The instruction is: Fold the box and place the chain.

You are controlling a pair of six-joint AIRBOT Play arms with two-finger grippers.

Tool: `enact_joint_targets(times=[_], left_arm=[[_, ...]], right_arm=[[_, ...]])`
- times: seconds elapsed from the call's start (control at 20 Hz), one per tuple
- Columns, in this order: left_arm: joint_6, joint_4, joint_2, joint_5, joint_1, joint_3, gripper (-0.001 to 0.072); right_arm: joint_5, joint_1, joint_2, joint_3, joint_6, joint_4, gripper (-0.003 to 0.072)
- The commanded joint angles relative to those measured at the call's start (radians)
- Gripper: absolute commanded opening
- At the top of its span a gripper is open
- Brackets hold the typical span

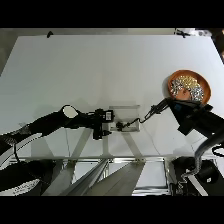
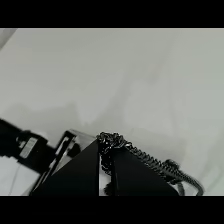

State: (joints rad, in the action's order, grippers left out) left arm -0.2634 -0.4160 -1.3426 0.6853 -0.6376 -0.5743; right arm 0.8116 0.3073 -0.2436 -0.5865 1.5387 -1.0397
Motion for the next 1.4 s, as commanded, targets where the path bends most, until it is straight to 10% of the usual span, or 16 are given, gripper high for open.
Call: enact_joint_targets(times=[0.0, 0.4, 1.15, 1.35], left_arm=[[0.0, 0.0, 0.0, 0.0, 0.0, 0.0, 0.0073], [0.0, 0.0, 0.0, 0.0, 0.0, 0.0, 0.0073], [0.0, 0.0, 0.0, 0.0, 0.0, 0.0, 0.0073], [0.0, 0.0, 0.0, 0.0, 0.0, 0.0, 0.0073]], right_arm=[[0.011, 0.037, -0.089, -0.001, -0.061, 0.124, 0.0017], [-0.15, 0.362, -0.351, -0.001, -0.063, 0.122, 0.0018], [-0.135, 0.377, -0.845, 0.001, -0.062, 0.121, 0.0022], [-0.152, 0.377, -0.864, 0.001, -0.063, 0.12, 0.0135]])
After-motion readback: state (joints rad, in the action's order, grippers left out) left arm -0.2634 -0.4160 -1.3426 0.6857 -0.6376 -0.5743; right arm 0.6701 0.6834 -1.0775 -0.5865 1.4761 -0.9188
